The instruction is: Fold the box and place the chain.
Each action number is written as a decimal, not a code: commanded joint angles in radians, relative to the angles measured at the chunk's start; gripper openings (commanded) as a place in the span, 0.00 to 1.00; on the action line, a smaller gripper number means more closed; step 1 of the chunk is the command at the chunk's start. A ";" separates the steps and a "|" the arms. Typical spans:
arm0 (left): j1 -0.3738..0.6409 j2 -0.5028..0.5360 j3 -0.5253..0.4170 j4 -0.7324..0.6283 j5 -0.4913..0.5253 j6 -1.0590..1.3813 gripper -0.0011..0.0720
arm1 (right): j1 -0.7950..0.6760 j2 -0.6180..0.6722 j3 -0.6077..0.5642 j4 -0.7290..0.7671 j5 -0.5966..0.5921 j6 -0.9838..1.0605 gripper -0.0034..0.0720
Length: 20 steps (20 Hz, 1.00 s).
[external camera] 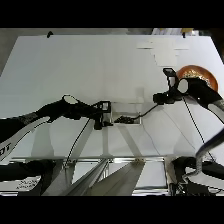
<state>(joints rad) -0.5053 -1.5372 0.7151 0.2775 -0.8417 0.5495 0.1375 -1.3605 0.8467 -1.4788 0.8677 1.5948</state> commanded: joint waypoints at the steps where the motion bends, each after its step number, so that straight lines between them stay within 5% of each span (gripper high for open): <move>1: 0.001 0.000 0.000 0.000 0.000 0.000 0.05 | 0.000 -0.048 0.000 -0.017 -0.011 0.031 0.36; 4: 0.001 0.000 0.000 0.000 0.000 0.000 0.05 | 0.000 -0.055 0.000 -0.017 -0.014 0.028 0.34; 8: 0.001 0.000 0.000 0.000 0.000 0.000 0.05 | 0.000 -0.056 -0.002 -0.017 -0.005 -0.004 0.06; 13: 0.001 0.000 0.000 0.000 0.000 0.000 0.05 | 0.016 -0.015 -0.009 -0.018 0.078 -0.121 0.06; 20: 0.001 0.000 0.000 0.000 0.000 0.000 0.05 | 0.143 0.246 -0.026 0.044 0.156 -0.130 0.06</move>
